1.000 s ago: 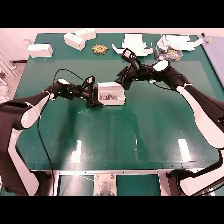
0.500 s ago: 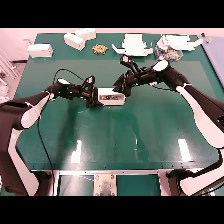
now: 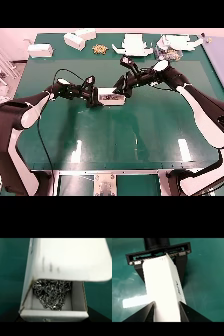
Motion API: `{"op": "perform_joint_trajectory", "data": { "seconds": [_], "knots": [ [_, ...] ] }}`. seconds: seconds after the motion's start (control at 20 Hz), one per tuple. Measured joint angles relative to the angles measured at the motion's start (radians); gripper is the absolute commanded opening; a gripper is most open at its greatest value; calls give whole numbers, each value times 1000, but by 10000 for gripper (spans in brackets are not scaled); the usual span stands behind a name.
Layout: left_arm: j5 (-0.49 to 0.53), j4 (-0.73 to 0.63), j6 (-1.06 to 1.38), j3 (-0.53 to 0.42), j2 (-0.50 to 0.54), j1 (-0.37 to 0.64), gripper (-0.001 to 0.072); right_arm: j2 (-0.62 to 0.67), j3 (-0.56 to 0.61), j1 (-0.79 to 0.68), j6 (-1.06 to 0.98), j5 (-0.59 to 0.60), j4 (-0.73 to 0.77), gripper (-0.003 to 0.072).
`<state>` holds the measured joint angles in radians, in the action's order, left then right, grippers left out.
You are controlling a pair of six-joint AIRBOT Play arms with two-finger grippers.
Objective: Fold the box and place the chain.
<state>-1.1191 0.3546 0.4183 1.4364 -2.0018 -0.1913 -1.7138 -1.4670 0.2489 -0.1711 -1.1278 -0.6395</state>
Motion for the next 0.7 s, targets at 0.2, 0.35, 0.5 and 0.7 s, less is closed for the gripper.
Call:
{"op": "perform_joint_trajectory", "data": {
  "seconds": [0.2,0.35,0.5,0.7],
  "knots": [
    [0,0,0,0,0,0,402,0,-11,0,5,-2,1,330],
    [0,0,0,0,0,0,402,-1,-20,0,18,-2,1,329],
    [0,0,0,0,0,0,402,-8,-24,0,25,2,1,290],
    [0,0,0,0,0,0,402,-22,-25,0,29,2,1,280]
  ]
}}
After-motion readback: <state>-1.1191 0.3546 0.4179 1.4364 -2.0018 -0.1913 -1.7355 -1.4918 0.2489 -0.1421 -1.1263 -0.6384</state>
